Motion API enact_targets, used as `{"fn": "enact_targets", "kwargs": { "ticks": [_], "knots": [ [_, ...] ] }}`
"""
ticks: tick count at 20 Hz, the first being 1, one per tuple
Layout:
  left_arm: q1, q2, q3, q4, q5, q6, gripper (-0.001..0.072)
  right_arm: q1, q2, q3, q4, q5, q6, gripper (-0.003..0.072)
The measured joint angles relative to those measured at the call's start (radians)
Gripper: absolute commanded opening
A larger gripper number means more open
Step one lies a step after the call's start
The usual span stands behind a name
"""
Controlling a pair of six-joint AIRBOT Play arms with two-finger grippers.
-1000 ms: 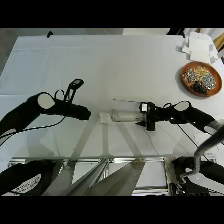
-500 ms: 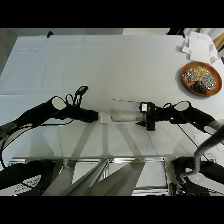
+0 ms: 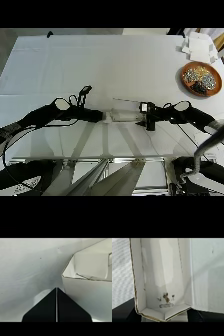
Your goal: Fold the box and place the chain.
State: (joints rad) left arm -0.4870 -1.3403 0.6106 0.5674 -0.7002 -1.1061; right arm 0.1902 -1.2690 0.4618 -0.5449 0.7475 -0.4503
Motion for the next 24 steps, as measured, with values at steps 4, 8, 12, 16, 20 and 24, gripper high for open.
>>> {"fn": "enact_targets", "kwargs": {
  "ticks": [4, 8, 12, 16, 20, 24],
  "knots": [
    [-0.01, 0.027, 0.0, -0.021, 0.001, 0.008, 0.0011, 0.0, 0.0, 0.0, 0.0, 0.0, 0.0, 0.0395],
    [-0.031, 0.046, 0.024, -0.035, 0.004, 0.024, 0.0112, 0.0, 0.0, 0.0, 0.0, 0.0, 0.0, 0.0395],
    [-0.053, 0.051, 0.06, -0.041, 0.004, 0.03, 0.0112, 0.0, 0.0, 0.0, 0.0, 0.0, 0.0, 0.0395],
    [-0.068, 0.053, 0.073, -0.043, 0.004, 0.031, 0.0228, 0.0, 0.0, 0.0, 0.0, 0.0, 0.0, 0.0395],
    [-0.08, 0.053, 0.077, -0.043, 0.001, 0.029, 0.0232, 0.0, 0.0, 0.0, 0.0, 0.0, 0.0, 0.0395],
    [-0.097, 0.052, 0.081, -0.04, 0.002, 0.004, 0.0396, 0.0, 0.0, 0.0, 0.0, 0.0, 0.0, 0.0395]
  ]
}}
